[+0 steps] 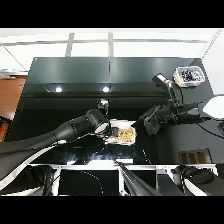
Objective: Fold the box and place the chain.
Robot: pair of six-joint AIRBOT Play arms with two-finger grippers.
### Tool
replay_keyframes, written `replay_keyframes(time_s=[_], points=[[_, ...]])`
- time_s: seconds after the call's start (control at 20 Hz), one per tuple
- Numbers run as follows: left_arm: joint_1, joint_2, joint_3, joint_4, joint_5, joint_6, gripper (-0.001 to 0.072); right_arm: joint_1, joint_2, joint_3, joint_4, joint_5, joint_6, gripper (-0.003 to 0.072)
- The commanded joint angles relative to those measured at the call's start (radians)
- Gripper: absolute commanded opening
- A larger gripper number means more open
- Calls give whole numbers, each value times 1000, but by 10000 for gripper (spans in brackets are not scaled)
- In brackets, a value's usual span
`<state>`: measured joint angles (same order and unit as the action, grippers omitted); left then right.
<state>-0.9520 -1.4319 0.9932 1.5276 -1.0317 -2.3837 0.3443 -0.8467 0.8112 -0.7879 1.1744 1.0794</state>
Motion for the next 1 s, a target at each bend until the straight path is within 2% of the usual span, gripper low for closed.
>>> replay_keyframes(time_s=[0.0,0.1,0.15,0.3,0.45,0.55,0.65,0.75,0.9,0.95], points=[[0,0,0,0,0,0,32,-34,-4,-7,-205,51,1,690],[0,0,0,0,1,0,32,-61,-4,-45,-359,108,2,690],[0,0,0,0,1,0,32,-64,-4,-97,-361,90,-16,691],[0,0,0,0,1,0,32,-35,-4,-307,-229,-111,-295,692],[0,0,0,1,2,0,32,21,-4,-422,-189,-303,-714,692],[0,0,0,0,2,0,32,48,-22,-438,-147,-389,-863,691],[0,0,0,0,2,0,32,48,-74,-437,5,-451,-930,690],[0,0,0,0,2,0,32,48,-110,-437,90,-473,-1071,690],[0,0,0,0,2,0,32,49,-146,-437,119,-478,-1113,687],[0,0,0,0,3,0,32,49,-153,-437,119,-481,-1115,610]])
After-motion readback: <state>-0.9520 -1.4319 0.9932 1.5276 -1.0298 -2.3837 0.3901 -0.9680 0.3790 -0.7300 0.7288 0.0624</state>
